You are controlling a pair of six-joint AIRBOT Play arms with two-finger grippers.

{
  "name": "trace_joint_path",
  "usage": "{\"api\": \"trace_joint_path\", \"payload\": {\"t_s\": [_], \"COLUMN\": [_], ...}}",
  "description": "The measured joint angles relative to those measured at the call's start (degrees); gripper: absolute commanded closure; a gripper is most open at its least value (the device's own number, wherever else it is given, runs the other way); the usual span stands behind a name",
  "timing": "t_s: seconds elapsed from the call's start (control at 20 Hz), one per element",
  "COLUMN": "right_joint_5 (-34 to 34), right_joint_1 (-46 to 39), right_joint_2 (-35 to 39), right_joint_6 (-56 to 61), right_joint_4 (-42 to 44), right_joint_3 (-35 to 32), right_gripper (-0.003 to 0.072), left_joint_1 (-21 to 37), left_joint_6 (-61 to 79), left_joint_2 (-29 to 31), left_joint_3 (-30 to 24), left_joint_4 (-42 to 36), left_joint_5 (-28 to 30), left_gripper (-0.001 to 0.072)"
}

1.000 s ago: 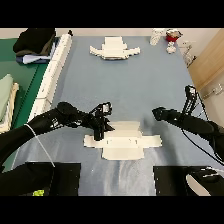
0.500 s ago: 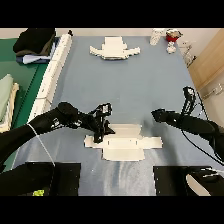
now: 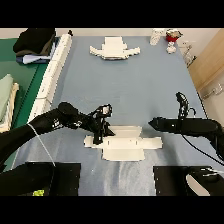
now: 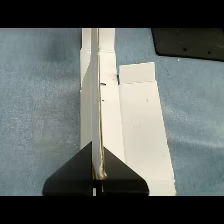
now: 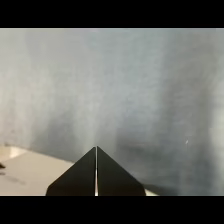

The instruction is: Fold the box.

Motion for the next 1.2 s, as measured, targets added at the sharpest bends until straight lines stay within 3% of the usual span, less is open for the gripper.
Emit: {"api": "trace_joint_path", "payload": {"t_s": [0.2,0.35,0.55,0.75,0.8,0.85,0.9,1.2], "right_joint_5": [-8.5,-14.7,-19.0,-19.9,-19.2,-17.8,-16.3,-5.8], "right_joint_1": [2.3,8.6,22.2,38.5,42.8,46.6,50.3,63.6], "right_joint_2": [4.0,8.6,12.7,11.6,11.1,10.4,9.8,4.2], "right_joint_6": [6.9,13.4,18.8,22.2,22.6,22.6,22.1,19.0], "right_joint_4": [-0.1,-1.8,-7.5,-17.2,-19.8,-22.2,-24.5,-36.8], "right_joint_3": [0.3,0.4,0.4,0.4,0.4,0.4,0.4,0.4], "right_gripper": [0.0679,0.0680,0.0680,0.0674,0.0532,0.0297,0.0193,0.0157], "left_joint_1": [0.0,0.0,0.0,0.0,0.0,0.0,0.0,0.0], "left_joint_6": [0.0,0.0,0.0,0.0,0.0,0.0,0.0,0.0], "left_joint_2": [0.0,0.0,0.0,0.0,0.0,0.0,0.0,0.0], "left_joint_3": [0.0,0.0,0.0,0.0,0.0,0.0,0.0,0.0], "left_joint_4": [0.0,-0.1,-0.1,-0.1,-0.1,-0.1,-0.1,-0.1], "left_joint_5": [-0.1,-0.1,-0.1,-0.1,-0.1,-0.1,-0.1,-0.1], "left_gripper": [0.0694,0.0695,0.0694,0.0695,0.0695,0.0695,0.0695,0.0694]}}
